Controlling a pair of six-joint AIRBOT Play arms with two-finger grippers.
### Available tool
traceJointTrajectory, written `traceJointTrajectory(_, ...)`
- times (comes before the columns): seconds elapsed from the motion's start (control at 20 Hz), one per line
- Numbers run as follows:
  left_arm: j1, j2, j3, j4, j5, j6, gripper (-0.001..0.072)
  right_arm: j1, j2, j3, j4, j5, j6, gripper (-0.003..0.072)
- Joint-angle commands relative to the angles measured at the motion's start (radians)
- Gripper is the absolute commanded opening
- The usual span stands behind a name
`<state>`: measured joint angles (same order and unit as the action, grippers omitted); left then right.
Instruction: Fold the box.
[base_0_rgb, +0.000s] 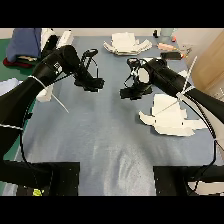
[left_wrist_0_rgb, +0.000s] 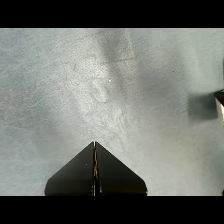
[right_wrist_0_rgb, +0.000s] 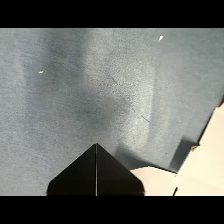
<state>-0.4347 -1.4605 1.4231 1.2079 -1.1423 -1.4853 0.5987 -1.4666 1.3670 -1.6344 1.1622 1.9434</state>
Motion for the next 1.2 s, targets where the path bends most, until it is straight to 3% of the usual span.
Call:
traceJointTrajectory(0.0,0.0,0.0,0.001,0.0,0.0,0.0,0.0015,0.001,0.0,0.001,0.0,0.0,0.0,0.0002)
traceJointTrajectory(0.6,0.0,0.0,0.001,0.0,0.0,0.0,0.0015,0.001,0.0,0.001,0.001,-0.014,0.002,0.0002)
traceJointTrajectory(0.8,0.0,0.0,0.001,0.0,0.001,0.0,0.0015,0.0,-0.001,0.008,0.069,-0.031,-0.005,0.0002)
traceJointTrajectory(0.85,0.0,0.0,0.001,0.0,0.004,0.0,0.0015,-0.008,0.0,0.033,0.002,0.028,-0.007,0.0003)
traceJointTrajectory(0.9,0.0,0.0,0.001,0.0,0.013,0.0,0.0015,-0.031,0.003,0.075,-0.104,0.132,-0.007,0.0059)
traceJointTrajectory(0.95,0.0,0.0,0.001,0.0,0.029,0.0,0.0015,-0.069,0.006,0.12,-0.208,0.242,-0.007,0.019)
traceJointTrajectory(1.05,0.0,0.0,0.001,0.0,0.085,0.0,0.0015,-0.199,0.018,0.182,-0.336,0.422,-0.035,0.0207)
traceJointTrajectory(1.15,0.0,0.0,0.001,0.0,0.11,0.0,0.0015,-0.378,0.037,0.171,-0.344,0.502,-0.06,0.0207)
